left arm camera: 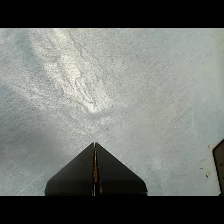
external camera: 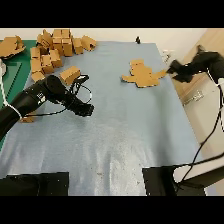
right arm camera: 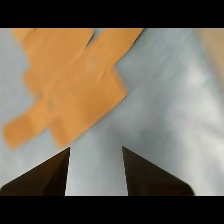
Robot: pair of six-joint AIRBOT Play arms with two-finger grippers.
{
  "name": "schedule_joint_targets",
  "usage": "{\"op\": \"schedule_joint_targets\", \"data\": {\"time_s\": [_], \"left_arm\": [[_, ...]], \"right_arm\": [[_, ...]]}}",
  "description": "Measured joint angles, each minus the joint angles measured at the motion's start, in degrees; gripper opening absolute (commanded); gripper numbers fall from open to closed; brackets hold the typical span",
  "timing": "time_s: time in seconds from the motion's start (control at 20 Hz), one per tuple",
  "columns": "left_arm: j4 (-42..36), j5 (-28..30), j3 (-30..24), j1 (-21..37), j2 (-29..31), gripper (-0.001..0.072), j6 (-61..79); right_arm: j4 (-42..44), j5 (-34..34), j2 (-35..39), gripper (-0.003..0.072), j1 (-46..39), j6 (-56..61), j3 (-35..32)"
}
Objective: Fold the box.
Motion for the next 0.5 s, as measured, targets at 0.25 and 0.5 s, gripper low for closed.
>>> {"op": "schedule_joint_targets", "data": {"time_s": [0.25, 0.5], "left_arm": [[0.0, 0.0, 0.0, 0.0, 0.0, 0.001, -0.02], [0.0, 0.0, 0.0, 0.0, 0.0, 0.0009, -0.02]], "right_arm": [[8.37, 6.01, -14.01, 0.0505, -6.75, -8.31, 10.54], [14.91, 9.33, -23.74, 0.0422, -5.38, -15.63, 16.83]]}}
